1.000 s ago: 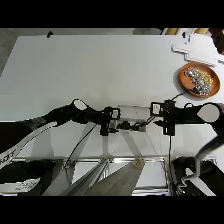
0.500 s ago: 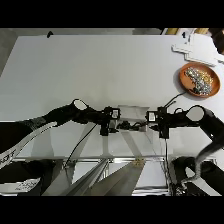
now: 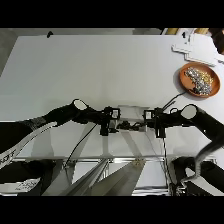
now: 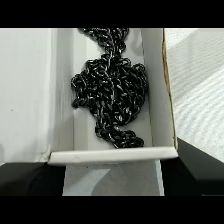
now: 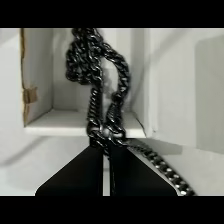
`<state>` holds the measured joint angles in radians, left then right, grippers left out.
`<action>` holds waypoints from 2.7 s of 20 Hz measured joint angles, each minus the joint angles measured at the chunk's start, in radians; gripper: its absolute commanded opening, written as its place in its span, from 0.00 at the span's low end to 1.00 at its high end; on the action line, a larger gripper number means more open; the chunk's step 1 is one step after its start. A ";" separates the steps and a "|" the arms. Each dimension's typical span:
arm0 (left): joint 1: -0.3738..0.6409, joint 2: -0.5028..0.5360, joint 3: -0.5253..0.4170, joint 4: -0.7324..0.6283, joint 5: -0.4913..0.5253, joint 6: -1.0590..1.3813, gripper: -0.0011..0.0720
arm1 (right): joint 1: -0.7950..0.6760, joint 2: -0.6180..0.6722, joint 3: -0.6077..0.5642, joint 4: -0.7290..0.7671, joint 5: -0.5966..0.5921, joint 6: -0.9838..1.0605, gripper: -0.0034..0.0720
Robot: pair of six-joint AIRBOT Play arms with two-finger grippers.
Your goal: Fold the box and place the chain.
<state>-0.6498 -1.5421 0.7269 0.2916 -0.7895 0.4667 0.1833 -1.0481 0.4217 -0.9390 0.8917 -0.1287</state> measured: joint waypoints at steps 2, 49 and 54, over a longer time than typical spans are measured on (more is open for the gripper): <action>0.000 0.000 0.000 0.000 0.000 0.000 0.25 | 0.005 0.044 0.000 -0.032 0.037 0.052 0.07; 0.000 0.000 0.000 0.000 0.000 0.000 0.25 | -0.036 0.101 -0.029 0.000 0.065 0.014 0.39; 0.000 0.000 0.000 0.000 0.000 0.000 0.25 | -0.010 0.037 -0.030 0.029 -0.003 -0.004 0.14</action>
<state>-0.6495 -1.5421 0.7269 0.2916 -0.7891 0.4667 0.1734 -1.0111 0.3916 -0.9096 0.8886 -0.1329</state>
